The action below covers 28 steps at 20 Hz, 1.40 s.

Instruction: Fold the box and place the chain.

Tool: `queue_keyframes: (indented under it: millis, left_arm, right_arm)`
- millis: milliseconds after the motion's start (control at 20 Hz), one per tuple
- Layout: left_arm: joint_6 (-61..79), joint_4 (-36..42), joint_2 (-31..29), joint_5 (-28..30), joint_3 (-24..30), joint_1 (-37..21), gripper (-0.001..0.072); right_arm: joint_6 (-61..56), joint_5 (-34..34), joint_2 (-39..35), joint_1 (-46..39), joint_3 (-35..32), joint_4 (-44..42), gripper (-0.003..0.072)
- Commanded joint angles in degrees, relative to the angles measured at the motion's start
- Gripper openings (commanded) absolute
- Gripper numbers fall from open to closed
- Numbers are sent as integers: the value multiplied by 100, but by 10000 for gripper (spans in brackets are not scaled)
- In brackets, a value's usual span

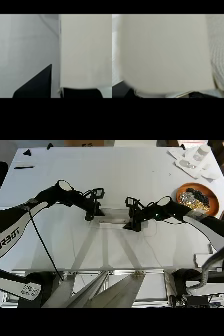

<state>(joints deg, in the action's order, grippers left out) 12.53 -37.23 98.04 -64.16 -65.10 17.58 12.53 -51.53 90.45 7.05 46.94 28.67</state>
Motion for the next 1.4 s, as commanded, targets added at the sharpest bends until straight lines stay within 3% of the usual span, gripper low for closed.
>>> queue_keyframes:
  millis: [0, 250, 500, 700, 900, 1100, 1250, 1350]
  left_arm:
    - [7, 33, -2, -35, -2, -4, 156]
    - [7, 28, -48, -37, -2, -55, 156]
    - [-39, -20, -494, -122, 0, -400, 157]
    - [-168, -673, -1010, -376, 0, -789, 156]
    - [-1928, -1355, -1532, -870, 2, -942, 154]
    - [-3694, -1375, -1915, -1622, 7, -750, 153]
    - [-3871, -1263, -2020, -1460, 15, -254, 143]
    - [-3825, -1152, -1987, -1351, 15, 157, 79]
  right_arm:
    - [0, -11, 2, 2, 4, -2, 520]
    - [0, -13, 2, 2, 4, -2, 520]
    - [0, -11, 2, 2, 4, -2, 520]
    - [0, -11, 2, 2, 4, -2, 520]
    - [0, -11, 2, 2, 4, -2, 520]
    - [0, -11, 2, 2, 4, -2, 520]
    - [0, -11, 2, 2, 4, -2, 520]
    - [0, -11, 2, 2, 4, -2, 520]
